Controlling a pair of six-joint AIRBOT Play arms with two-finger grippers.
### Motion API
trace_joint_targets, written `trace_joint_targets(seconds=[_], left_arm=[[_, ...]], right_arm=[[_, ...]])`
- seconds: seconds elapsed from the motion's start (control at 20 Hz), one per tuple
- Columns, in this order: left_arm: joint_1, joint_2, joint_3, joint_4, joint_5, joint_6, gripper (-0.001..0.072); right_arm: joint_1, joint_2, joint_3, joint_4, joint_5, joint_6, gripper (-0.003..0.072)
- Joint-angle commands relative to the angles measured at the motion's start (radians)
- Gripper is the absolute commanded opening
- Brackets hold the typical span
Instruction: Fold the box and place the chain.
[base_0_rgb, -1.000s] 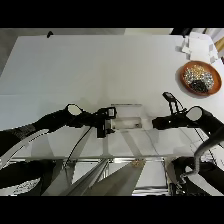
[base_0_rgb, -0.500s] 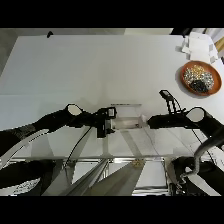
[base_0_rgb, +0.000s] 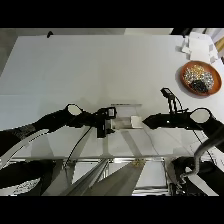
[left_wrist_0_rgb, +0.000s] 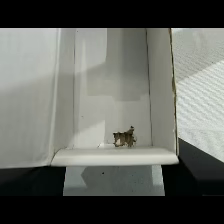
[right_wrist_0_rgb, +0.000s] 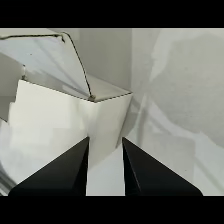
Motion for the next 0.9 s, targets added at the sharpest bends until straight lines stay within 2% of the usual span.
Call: trace_joint_targets(seconds=[0.0,0.1,0.3,0.4,0.5,0.6,0.85], left_arm=[[0.001,0.0,0.0,0.0,0.0,0.0,0.0031],[0.001,0.0,0.0,0.0,0.0,0.0,0.0031],[0.001,0.0,0.0,0.0,0.0,0.0,0.0031],[0.001,0.0,0.0,0.0,0.0,0.0,0.0031],[0.001,0.0,0.0,0.0,0.0,0.0,0.0031],[0.001,0.0,0.0,0.0,0.0,0.0,0.0031],[0.001,0.0,0.0,0.0,0.0,0.0,0.0031]], right_arm=[[0.015,0.002,0.0,0.007,0.013,-0.004,0.0261],[0.05,0.002,0.0,0.004,0.011,-0.003,0.0299],[0.079,0.002,0.0,0.0,-0.035,0.008,0.0303],[0.079,0.002,0.002,-0.011,-0.055,0.034,0.0341],[0.098,0.0,0.021,-0.082,-0.071,0.109,0.0342],[0.145,-0.019,0.058,-0.184,-0.069,0.218,0.0415],[0.266,-0.116,0.163,-0.372,-0.013,0.433,0.0418]])
